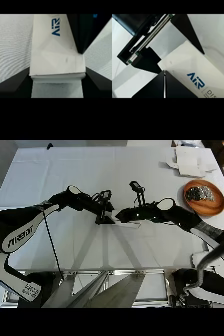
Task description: Fold the box and place the chain.
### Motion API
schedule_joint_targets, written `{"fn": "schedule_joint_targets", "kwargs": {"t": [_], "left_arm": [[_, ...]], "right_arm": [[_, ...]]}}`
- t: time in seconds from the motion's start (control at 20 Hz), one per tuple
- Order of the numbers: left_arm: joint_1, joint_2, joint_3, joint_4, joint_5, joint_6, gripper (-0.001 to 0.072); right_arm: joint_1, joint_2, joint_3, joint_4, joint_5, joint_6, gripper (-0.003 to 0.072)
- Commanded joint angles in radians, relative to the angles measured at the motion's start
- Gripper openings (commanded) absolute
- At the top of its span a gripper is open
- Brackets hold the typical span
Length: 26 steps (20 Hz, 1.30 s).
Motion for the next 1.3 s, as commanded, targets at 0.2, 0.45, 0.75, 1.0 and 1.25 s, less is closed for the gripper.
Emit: {"fn": "schedule_joint_targets", "kwargs": {"t": [0.2,0.45,0.75,1.0,1.25], "left_arm": [[0.000,0.000,0.000,-0.001,0.000,-0.003,0.0141],[0.000,0.000,0.000,-0.001,0.000,-0.003,0.0141],[0.000,0.000,0.000,-0.001,0.000,-0.003,0.0141],[0.000,0.000,0.000,-0.001,0.000,-0.003,0.0141],[0.000,0.000,0.000,-0.001,0.000,-0.003,0.0141]], "right_arm": [[0.027,-0.022,-0.050,0.016,-0.031,-0.008,0.0005],[0.027,0.012,-0.050,0.027,-0.076,-0.009,0.0006],[0.010,0.194,-0.050,0.027,-0.148,-0.024,0.0006],[-0.082,0.272,-0.124,0.047,-0.072,-0.039,0.0005],[-0.195,0.312,-0.335,0.285,-0.017,-0.212,0.0004]]}}
